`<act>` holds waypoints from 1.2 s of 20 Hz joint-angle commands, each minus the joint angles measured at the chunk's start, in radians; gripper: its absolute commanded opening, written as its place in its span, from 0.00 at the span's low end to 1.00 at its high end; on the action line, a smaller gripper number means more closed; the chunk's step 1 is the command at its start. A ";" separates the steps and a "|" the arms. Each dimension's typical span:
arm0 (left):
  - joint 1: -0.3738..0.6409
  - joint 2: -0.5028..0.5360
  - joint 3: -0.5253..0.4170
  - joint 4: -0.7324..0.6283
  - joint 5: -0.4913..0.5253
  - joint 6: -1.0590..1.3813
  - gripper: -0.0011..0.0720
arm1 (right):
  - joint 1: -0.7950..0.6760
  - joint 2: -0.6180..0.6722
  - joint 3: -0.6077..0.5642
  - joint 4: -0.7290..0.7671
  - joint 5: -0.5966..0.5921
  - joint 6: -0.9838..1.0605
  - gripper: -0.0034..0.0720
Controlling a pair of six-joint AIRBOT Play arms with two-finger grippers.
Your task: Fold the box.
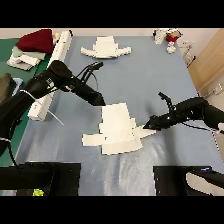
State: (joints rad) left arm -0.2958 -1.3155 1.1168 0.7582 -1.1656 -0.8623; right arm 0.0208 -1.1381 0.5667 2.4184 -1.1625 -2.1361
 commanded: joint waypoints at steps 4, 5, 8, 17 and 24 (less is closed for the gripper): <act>0.227 -0.001 -0.122 -0.103 -0.248 -0.020 0.04 | 0.145 0.333 -0.257 0.029 0.276 0.058 0.05; 0.237 -0.001 -0.154 -0.097 -0.236 -0.016 0.04 | 0.158 0.379 -0.284 0.028 0.307 0.080 0.05; 0.235 -0.003 -0.213 -0.106 -0.151 -0.006 0.63 | 0.173 0.456 -0.311 0.022 0.324 0.106 0.05; 0.130 -0.229 -0.093 -0.187 -0.051 0.119 0.48 | 0.173 0.440 -0.311 0.009 0.315 0.120 0.05; 0.078 -0.426 0.089 -0.201 -0.257 0.154 0.48 | 0.173 0.439 -0.311 0.005 0.316 0.121 0.05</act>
State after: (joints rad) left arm -0.1955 -1.6768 1.1496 0.5560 -1.3281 -0.7311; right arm 0.1932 -0.6991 0.2558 2.4268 -0.8463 -2.0159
